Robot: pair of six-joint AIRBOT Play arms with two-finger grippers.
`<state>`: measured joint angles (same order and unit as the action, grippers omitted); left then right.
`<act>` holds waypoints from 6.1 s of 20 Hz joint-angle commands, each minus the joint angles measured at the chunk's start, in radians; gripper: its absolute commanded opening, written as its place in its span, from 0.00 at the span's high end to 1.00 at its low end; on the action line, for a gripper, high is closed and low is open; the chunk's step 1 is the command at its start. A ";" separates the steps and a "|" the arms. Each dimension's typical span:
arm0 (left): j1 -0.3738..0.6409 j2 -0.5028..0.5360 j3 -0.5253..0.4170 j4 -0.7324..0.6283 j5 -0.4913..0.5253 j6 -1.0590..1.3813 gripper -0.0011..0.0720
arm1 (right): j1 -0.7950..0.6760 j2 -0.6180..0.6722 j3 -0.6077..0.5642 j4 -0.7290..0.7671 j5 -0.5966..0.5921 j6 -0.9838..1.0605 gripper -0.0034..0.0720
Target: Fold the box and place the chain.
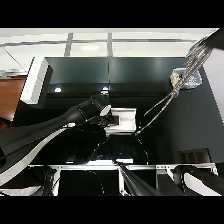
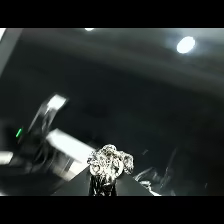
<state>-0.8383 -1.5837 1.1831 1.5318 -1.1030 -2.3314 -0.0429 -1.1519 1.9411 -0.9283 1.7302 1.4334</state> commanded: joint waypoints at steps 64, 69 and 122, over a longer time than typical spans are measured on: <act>0.000 0.000 0.001 0.000 -0.001 0.000 0.95 | 0.284 0.097 -1.449 0.050 -0.932 -1.352 0.06; 0.000 0.000 0.001 0.000 -0.001 0.000 0.95 | 0.294 0.031 -1.448 0.124 -1.087 -1.443 0.06; 0.000 0.000 0.001 0.000 -0.001 0.000 0.95 | 0.210 0.143 -1.235 -0.016 -0.620 -0.670 0.36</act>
<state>-0.8383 -1.5837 1.1831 1.5314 -1.1042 -2.3314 0.1883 -1.0039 0.7315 -0.7948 1.0782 0.8337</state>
